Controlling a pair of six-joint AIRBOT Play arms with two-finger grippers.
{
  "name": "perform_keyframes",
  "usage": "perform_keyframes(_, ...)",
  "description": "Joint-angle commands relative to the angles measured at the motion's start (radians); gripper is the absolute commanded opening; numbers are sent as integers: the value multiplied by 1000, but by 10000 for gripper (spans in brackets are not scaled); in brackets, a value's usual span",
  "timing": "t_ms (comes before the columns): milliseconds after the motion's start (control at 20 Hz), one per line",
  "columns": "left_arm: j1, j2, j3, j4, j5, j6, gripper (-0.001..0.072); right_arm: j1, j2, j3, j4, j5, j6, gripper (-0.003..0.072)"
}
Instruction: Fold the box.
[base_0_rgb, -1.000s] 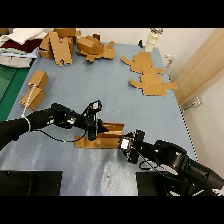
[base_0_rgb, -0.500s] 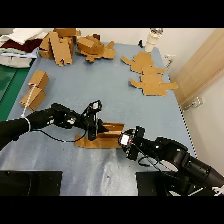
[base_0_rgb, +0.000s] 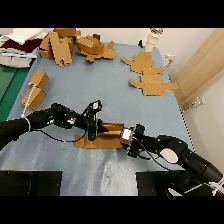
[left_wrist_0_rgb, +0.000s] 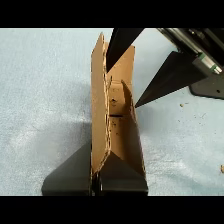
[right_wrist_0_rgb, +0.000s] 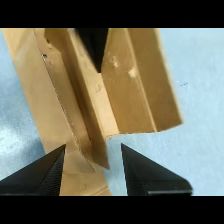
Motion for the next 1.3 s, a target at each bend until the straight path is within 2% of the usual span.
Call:
perform_keyframes(0, 0, -1, 0, 0, 0, 0, 15, -88, -45, 29, 217, 60, -252, 555)
perform_keyframes(100, 0, -1, 0, 0, 0, 0, 15, -133, -95, 54, 316, 145, -387, 554)
perform_keyframes(200, 0, -1, 0, 0, 0, 0, 15, -166, -151, 74, 401, 180, -502, 554)
perform_keyframes(350, 0, -1, 0, 0, 0, 0, 15, -176, -224, 101, 411, 198, -577, 555)
perform_keyframes(600, 0, -1, 0, 0, 0, 0, 15, -177, -287, 109, 408, 212, -594, 554)
perform_keyframes(1250, 0, -1, 0, 0, 0, 0, 15, -226, -289, 109, 407, 249, -592, 555)
